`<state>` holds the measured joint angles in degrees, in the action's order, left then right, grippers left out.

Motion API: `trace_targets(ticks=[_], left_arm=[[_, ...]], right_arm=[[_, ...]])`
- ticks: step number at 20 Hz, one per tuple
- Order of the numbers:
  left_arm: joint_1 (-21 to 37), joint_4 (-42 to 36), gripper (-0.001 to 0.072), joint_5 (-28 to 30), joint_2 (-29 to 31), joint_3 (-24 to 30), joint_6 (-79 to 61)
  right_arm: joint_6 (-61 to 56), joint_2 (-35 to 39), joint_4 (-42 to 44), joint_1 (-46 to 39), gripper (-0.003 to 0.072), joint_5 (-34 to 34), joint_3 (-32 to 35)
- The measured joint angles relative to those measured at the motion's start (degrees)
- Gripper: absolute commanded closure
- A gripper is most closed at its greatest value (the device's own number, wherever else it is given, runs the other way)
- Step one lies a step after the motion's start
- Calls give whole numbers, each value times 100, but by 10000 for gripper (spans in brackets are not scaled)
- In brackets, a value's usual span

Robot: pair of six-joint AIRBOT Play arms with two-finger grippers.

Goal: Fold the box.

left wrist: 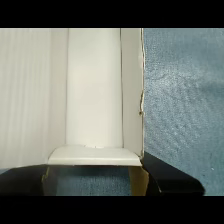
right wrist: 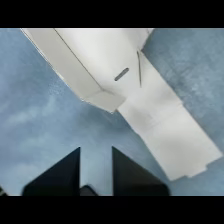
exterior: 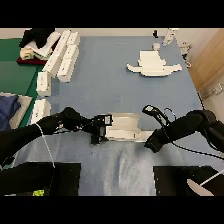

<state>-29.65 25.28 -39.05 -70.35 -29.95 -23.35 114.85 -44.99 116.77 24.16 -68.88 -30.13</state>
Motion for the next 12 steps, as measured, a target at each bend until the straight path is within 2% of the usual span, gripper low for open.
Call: trace_targets(ticks=[5, 12], left_arm=[[0, 0, 351, 9, 0, 0, 42], [7, -4, 351, 116, 0, 0, 179]], right_arm=[[-892, 138, 1102, 103, 639, 326, 2], [-1333, 166, 1467, 334, 626, 1156, 2]])
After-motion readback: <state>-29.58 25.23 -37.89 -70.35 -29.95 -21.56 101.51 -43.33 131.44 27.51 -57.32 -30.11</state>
